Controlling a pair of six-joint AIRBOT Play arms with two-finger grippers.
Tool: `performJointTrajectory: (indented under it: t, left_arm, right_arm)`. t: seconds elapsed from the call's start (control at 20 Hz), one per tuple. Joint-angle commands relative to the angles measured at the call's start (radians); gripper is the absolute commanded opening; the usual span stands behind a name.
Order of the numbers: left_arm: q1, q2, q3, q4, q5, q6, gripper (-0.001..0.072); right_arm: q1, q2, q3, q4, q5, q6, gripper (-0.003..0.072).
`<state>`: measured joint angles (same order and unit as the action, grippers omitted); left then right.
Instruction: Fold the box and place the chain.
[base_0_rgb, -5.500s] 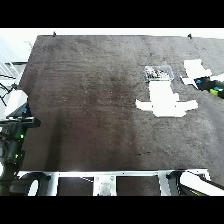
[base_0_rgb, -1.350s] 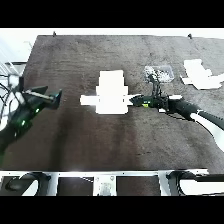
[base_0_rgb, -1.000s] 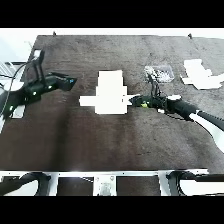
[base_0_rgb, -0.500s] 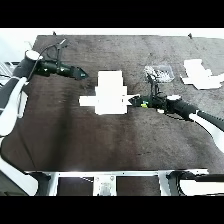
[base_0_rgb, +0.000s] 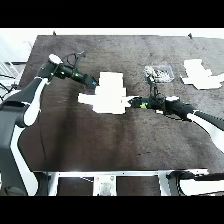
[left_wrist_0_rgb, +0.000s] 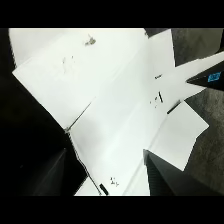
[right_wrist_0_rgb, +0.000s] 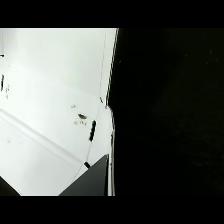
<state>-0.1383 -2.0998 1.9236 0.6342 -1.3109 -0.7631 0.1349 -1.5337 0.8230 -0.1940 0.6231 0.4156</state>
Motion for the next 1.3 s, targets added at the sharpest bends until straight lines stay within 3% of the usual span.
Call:
performJointTrajectory:
  t: [0.0,0.45,0.5,0.75,0.8,0.85,0.95,1.0,1.1,1.15,1.25]
  left_arm:
    - [-0.004,-0.043,0.016,-0.016,0.01,0.013,0.0568]
    - [-0.005,-0.084,0.046,-0.031,-0.065,0.013,0.0565]
    - [-0.004,-0.089,0.046,-0.035,-0.065,0.013,0.0531]
    - [-0.004,-0.09,0.046,-0.097,-0.076,0.048,0.052]
    - [-0.004,-0.09,0.046,-0.098,-0.08,0.05,0.0443]
    - [-0.004,-0.09,0.046,-0.098,-0.078,0.057,0.0415]
    - [-0.004,-0.09,0.046,-0.109,-0.077,0.064,0.0413]
    - [-0.004,-0.092,0.046,-0.113,-0.078,0.064,0.0349]
    - [-0.005,-0.099,0.046,-0.116,-0.092,0.064,0.0343]
    - [-0.005,-0.104,0.045,-0.119,-0.099,0.061,0.018]
    - [-0.004,-0.113,0.045,-0.119,-0.1,0.063,0.0175]
  right_arm:
    - [0.001,-0.003,-0.001,0.004,0.001,-0.019,0.0019]
    - [0.001,0.0,0.005,0.054,0.001,-0.148,0.0019]
    - [0.0,-0.001,0.005,0.056,0.001,-0.148,0.002]
    - [0.0,-0.001,0.005,0.055,0.001,-0.148,0.002]
    - [0.0,-0.001,0.005,0.055,0.001,-0.149,0.002]
    - [0.0,-0.001,0.005,0.055,0.001,-0.148,0.0019]
    - [0.0,-0.001,0.005,0.054,0.002,-0.153,0.0019]
    - [0.0,-0.001,0.005,0.054,0.002,-0.158,0.0019]
    - [0.0,-0.001,0.005,0.054,0.002,-0.159,0.0019]
    - [0.0,-0.001,0.005,0.054,0.002,-0.159,0.002]
    - [0.0,-0.001,0.005,0.054,0.002,-0.159,0.002]
